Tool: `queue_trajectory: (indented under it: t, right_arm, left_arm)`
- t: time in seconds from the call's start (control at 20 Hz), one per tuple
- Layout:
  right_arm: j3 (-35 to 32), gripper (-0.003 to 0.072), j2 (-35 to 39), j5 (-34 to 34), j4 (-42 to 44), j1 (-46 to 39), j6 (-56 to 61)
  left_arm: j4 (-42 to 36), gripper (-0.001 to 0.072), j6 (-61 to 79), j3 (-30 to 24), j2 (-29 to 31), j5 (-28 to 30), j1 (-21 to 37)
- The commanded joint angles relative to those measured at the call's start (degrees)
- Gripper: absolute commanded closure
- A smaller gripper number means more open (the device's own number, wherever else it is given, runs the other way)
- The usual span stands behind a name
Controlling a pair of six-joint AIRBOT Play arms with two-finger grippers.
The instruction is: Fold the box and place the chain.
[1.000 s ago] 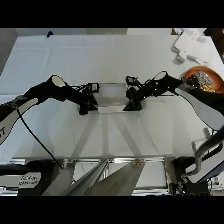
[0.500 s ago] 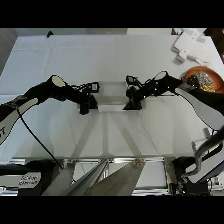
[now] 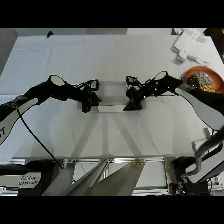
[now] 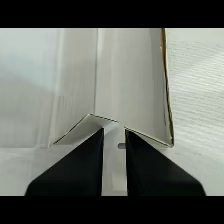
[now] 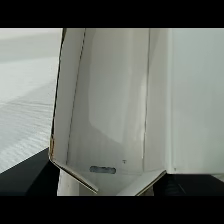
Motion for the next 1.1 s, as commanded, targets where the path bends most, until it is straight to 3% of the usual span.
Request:
queue_trajectory:
  t: [0.0,0.05,0.15,0.25,0.35,0.4,0.45,0.5,0.55,0.85,1.05]
  right_arm:
    - [0.0,0.0285,0.0,-0.2,0.2,0.0,0.1]
    - [0.0,0.0285,0.0,-0.2,0.2,0.0,0.1]
    - [0.0,0.0285,0.0,-0.2,0.2,0.0,0.1]
    - [0.0,0.0285,0.0,-0.2,0.2,0.0,0.1]
    - [0.0,0.0285,0.0,-0.2,0.2,0.0,0.1]
    - [0.0,0.0285,0.0,-0.2,0.2,0.0,0.1]
    - [0.0,0.0285,0.0,-0.2,0.2,0.0,0.1]
    - [0.0,0.0285,0.0,-0.2,0.2,0.0,0.1]
    - [0.0,0.0285,0.0,-0.2,0.2,0.0,0.1]
    - [0.0,0.0285,0.0,-0.2,0.2,0.0,0.1]
    - [0.0,0.0285,0.0,-0.2,0.2,0.0,0.1]
  left_arm:
    - [-0.4,0.0438,0.5,0.0,0.0,-0.2,0.0]
    - [-0.4,0.0361,0.5,0.0,0.0,-0.2,0.0]
    - [-0.4,0.0339,0.3,0.0,0.0,-0.2,0.0]
    - [-0.5,0.0204,0.3,0.0,-0.1,-0.2,0.0]
    - [-0.5,0.0190,0.3,0.0,-0.1,-0.2,0.0]
    - [-0.5,0.0260,0.2,0.0,-0.1,-0.2,0.0]
    - [-0.4,0.0424,0.1,0.0,-0.1,-0.3,0.0]
    - [-0.4,0.0651,0.1,0.0,-0.1,-0.3,0.0]
    - [-0.4,0.0697,0.1,0.0,0.0,-0.2,0.1]
    - [1.7,0.0697,-7.2,0.0,7.3,0.2,2.9]
    - [3.7,0.0697,-19.4,0.0,15.5,-3.0,11.0]
